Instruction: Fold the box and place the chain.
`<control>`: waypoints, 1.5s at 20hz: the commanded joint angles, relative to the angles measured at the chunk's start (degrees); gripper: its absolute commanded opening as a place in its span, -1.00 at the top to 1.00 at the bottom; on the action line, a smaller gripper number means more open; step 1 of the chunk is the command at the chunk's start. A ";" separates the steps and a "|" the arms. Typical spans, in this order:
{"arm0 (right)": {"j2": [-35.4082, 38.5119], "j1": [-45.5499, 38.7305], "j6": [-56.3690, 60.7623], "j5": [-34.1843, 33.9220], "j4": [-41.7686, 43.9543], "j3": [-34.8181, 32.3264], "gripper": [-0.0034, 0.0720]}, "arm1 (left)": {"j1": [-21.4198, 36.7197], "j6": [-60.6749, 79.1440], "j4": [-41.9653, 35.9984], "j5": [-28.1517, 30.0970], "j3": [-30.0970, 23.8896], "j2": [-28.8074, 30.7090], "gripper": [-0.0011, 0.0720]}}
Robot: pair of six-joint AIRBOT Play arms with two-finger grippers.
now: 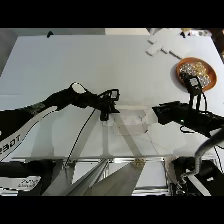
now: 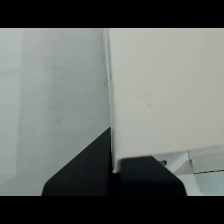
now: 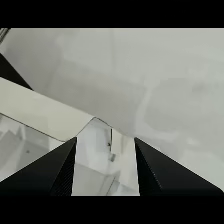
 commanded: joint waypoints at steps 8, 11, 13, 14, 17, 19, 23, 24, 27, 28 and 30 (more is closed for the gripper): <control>0.07 0.00 -0.02 0.04 -0.02 0.07 -0.18 | 0.04 3.65 2.51 -0.98 -0.04 -0.42 0.96; 0.07 0.00 -0.04 0.09 -0.02 0.07 -0.18 | 0.07 6.03 2.51 -1.33 -0.04 -0.42 0.96; 0.07 0.00 -0.02 0.20 -0.02 0.07 -0.18 | 0.07 6.03 2.51 -1.36 -0.04 -0.42 0.96; 0.07 0.00 -0.02 0.20 -0.02 0.07 -0.18 | 0.07 6.03 2.51 -1.51 -0.04 -0.39 0.96; 0.07 0.00 -0.02 0.20 -0.02 0.07 -0.18 | 0.07 6.08 2.51 -2.97 -0.02 -0.39 0.96; 0.07 0.00 -0.04 0.20 -0.02 0.07 -0.18 | 0.07 6.08 2.51 -2.93 -0.02 -0.39 0.96; 0.07 0.00 -0.04 0.20 0.00 0.07 -0.18 | 0.07 6.03 2.51 -2.36 -0.02 -0.39 0.95; 0.07 0.00 -0.02 0.20 -0.02 0.07 -0.18 | 0.07 6.03 2.51 -2.29 -0.02 -0.39 0.95; 0.07 0.00 -0.04 0.20 0.00 0.07 -0.18 | 0.07 5.99 2.47 -2.34 -0.02 -0.39 0.94; 0.07 0.00 -0.02 0.22 0.00 0.07 -0.18 | 0.07 5.84 2.47 -2.38 -0.04 -0.39 0.94; 0.07 0.00 -0.04 0.24 0.00 0.07 -0.18 | 0.07 5.79 2.45 -2.51 -0.04 -0.39 0.94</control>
